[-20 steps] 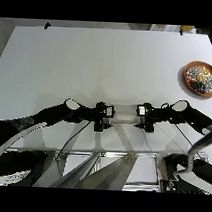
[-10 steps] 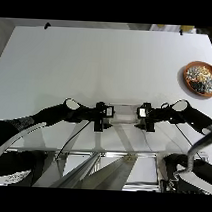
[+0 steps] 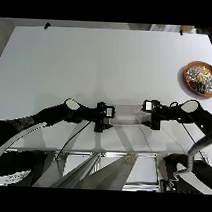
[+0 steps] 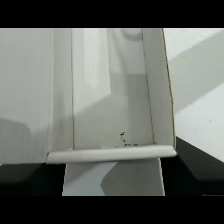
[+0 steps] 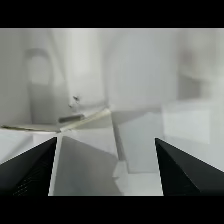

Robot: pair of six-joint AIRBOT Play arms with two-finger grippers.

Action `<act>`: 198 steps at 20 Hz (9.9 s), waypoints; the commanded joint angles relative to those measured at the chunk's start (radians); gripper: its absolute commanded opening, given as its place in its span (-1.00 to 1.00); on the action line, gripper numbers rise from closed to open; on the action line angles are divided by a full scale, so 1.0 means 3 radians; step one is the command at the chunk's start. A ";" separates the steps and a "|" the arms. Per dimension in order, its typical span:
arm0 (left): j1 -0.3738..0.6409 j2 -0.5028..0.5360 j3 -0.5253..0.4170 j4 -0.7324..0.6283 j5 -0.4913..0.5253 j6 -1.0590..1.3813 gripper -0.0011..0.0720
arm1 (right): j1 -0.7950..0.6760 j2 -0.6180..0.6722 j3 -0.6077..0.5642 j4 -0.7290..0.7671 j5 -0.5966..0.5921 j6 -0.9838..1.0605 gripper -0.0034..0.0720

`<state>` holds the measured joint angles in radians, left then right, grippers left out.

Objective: Fold the box and place the chain.

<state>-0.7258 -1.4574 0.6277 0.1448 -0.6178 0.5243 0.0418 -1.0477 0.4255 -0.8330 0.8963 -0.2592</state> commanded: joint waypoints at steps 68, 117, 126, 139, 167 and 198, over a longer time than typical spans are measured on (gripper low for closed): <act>0.0003 0.0001 0.0000 -0.0009 0.0003 -0.0003 -0.27 | 0.0563 -0.0196 -0.0027 0.1259 -0.0876 0.1912 -0.86; 0.0141 -0.0090 0.0008 -0.0505 -0.0278 0.0635 0.94 | 0.0563 0.0866 0.0422 -0.0267 0.0389 0.2932 -0.42; 0.0128 -0.0072 0.0164 0.0048 -0.0343 0.0121 0.94 | 0.0563 0.0866 0.0422 -0.0267 0.0381 0.2932 -0.43; 0.0107 -0.0270 0.0308 0.0154 -0.0402 -0.0083 0.94 | 0.0563 0.0867 0.0422 -0.0268 0.0379 0.2932 -0.43; 0.0045 -0.0346 0.0426 0.0169 -0.0310 -0.0192 -0.33 | 0.0563 0.0710 0.0420 0.0050 -0.0079 0.2964 -0.86; 0.0045 -0.0346 0.0426 0.0169 -0.0324 -0.0192 -0.33 | 0.0562 0.0796 -0.0188 -0.0762 -0.0070 0.1120 -0.28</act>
<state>-0.7120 -1.5604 0.7547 0.1955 -0.7151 0.4671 0.2104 -0.8005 0.4271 -1.1221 1.0054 0.1604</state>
